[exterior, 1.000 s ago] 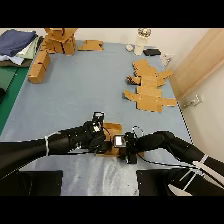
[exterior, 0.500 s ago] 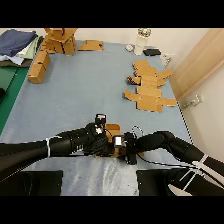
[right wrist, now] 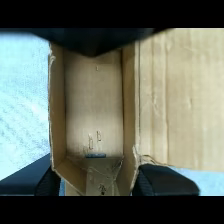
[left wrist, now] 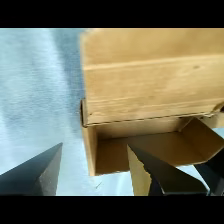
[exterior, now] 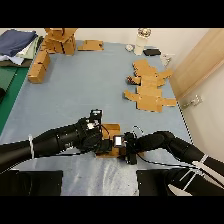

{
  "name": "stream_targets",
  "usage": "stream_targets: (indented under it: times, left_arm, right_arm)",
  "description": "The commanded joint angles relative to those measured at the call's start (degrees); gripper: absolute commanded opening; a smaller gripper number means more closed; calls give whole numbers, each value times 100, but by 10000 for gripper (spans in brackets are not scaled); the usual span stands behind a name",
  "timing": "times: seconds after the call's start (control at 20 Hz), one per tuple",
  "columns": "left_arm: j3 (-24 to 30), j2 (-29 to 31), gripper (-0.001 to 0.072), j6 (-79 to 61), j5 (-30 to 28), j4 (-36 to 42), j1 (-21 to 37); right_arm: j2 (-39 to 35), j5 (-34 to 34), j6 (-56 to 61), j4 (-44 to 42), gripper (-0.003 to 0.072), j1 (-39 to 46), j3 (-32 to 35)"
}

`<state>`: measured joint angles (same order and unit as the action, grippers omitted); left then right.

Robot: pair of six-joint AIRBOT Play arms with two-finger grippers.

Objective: Fold the box.

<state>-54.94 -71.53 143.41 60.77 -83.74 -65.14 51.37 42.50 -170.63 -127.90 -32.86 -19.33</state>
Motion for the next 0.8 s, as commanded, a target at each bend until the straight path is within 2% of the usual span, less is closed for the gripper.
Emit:
stream_targets:
  times: [0.0, 0.4, 0.65, 0.7, 0.75]
  left_arm:
    - [0, 44, 590, -2, 125, -9, 72]
    - [2, 57, 590, 26, 116, -131, 94]
    - [2, -348, 588, 44, 116, -138, 50]
    - [0, -468, 568, 44, 114, -138, 48]
    - [0, -562, 420, 42, 98, -144, 48]
  right_arm:
    - [-2, 2, 4, 0, 563, 2, 0]
    - [0, 2, 4, 0, 563, 2, 0]
    - [0, 2, 4, 0, 563, 2, 0]
    - [-2, 2, 4, 0, 563, 2, 0]
    - [-2, 4, 4, 0, 562, 2, 0]
